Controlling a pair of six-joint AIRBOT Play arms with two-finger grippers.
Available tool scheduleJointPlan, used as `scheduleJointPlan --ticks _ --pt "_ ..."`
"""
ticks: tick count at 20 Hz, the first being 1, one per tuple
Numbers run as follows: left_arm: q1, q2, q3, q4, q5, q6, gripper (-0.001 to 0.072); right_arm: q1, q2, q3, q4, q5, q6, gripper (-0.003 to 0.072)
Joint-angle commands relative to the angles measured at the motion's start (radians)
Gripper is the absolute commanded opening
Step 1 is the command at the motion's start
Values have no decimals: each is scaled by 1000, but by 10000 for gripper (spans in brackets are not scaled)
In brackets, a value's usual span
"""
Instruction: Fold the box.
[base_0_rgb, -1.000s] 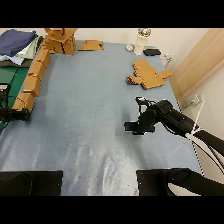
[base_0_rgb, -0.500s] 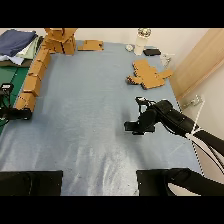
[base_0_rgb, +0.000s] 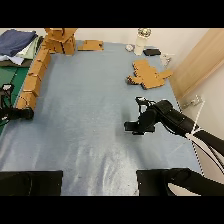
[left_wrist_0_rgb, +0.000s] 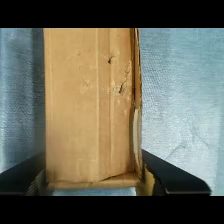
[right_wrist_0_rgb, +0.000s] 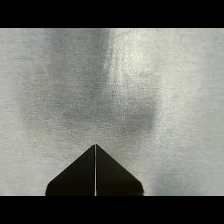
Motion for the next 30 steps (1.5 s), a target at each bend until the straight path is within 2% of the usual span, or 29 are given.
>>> scheduleJointPlan --ticks 1,5,8,12,15,19,22,23,25,26,28,30 --pt "1 -2 0 -5 -9 2 674 0 0 1 0 0 0 3" --pt "3 0 0 -1 -24 2 693 0 0 1 0 0 0 3" --pt "3 18 7 60 -98 -1 693 0 0 1 0 0 0 4" --pt "3 105 8 109 -198 -3 693 0 0 1 0 0 0 4" --pt "3 186 7 212 -347 -69 693 0 0 1 0 0 0 3" --pt "1 292 7 355 -621 -105 692 0 0 1 0 0 0 4" --pt "1 347 7 421 -650 -185 690 0 0 1 0 0 0 3" --pt "1 363 8 425 -658 -216 528 0 0 1 0 0 0 4" --pt "-5 388 7 410 -731 -243 37 0 0 1 0 0 0 3" --pt "-22 397 7 385 -758 -261 14 0 0 1 0 0 0 3" --pt "-113 410 8 285 -775 -293 13 0 0 1 0 0 0 3" --pt "-275 407 17 188 -758 -341 12 0 0 1 0 0 0 4"
